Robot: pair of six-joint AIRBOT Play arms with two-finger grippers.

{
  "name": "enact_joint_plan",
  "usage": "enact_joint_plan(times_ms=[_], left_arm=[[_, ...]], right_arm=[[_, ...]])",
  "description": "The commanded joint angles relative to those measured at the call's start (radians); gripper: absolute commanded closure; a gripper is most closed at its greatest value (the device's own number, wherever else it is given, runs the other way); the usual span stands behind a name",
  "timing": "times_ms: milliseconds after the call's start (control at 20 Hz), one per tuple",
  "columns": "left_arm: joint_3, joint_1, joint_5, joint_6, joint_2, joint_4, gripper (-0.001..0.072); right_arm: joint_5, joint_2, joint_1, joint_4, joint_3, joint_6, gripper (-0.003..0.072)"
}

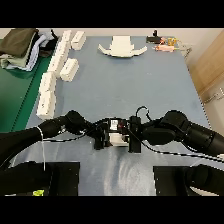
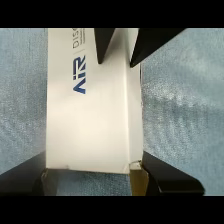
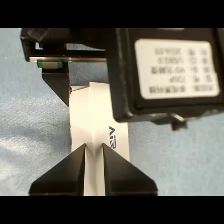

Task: Fold the box.

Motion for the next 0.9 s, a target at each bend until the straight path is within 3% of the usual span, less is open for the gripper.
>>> enact_joint_plan(times_ms=[0, 850], left_arm=[[0.0, 0.0, 0.001, -0.001, 0.0, 0.0, 0.0246], [0.0, 0.001, 0.001, -0.001, 0.0, 0.0, 0.0247]], right_arm=[[0.015, 0.001, 0.0, -0.053, 0.0, 0.003, 0.0576], [0.004, 0.002, 0.0, -0.038, 0.008, 0.005, 0.0576]])
